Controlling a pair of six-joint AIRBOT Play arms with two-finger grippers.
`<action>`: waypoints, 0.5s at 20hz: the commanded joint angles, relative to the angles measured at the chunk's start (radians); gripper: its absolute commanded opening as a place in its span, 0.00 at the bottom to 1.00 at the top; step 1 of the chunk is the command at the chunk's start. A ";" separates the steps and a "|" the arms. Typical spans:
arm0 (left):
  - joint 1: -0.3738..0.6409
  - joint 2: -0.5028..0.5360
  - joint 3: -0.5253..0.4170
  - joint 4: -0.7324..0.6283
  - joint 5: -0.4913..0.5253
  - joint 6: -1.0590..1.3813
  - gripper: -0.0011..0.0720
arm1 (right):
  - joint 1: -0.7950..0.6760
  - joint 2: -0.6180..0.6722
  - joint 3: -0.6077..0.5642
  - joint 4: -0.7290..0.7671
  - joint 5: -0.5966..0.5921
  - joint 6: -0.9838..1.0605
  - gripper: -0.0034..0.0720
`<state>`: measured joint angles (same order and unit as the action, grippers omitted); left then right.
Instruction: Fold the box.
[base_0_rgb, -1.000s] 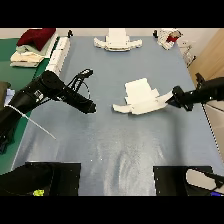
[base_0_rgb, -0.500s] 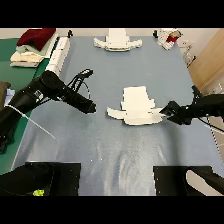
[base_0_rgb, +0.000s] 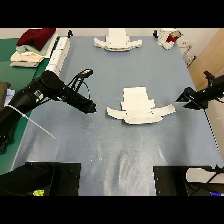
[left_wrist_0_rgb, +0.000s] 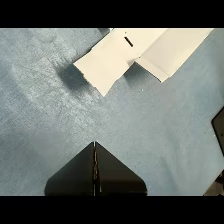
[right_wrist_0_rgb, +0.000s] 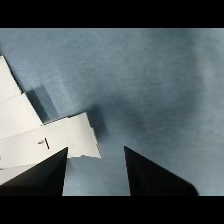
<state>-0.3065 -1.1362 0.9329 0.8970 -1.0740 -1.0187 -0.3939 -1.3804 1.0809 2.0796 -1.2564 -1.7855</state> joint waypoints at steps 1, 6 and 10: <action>0.000 0.000 0.000 0.001 0.000 0.000 0.03 | -0.022 -0.165 0.090 0.175 -0.103 -0.168 0.74; 0.000 0.000 0.000 0.001 0.000 0.000 0.03 | 0.003 -0.266 0.107 0.177 -0.142 -0.180 0.72; 0.000 0.000 0.000 0.000 0.000 0.000 0.03 | 0.035 -0.269 0.106 0.177 -0.167 -0.203 0.47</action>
<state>-0.3065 -1.1362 0.9329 0.8974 -1.0740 -1.0187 -0.3794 -1.6321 1.1820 2.2452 -1.3914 -1.9594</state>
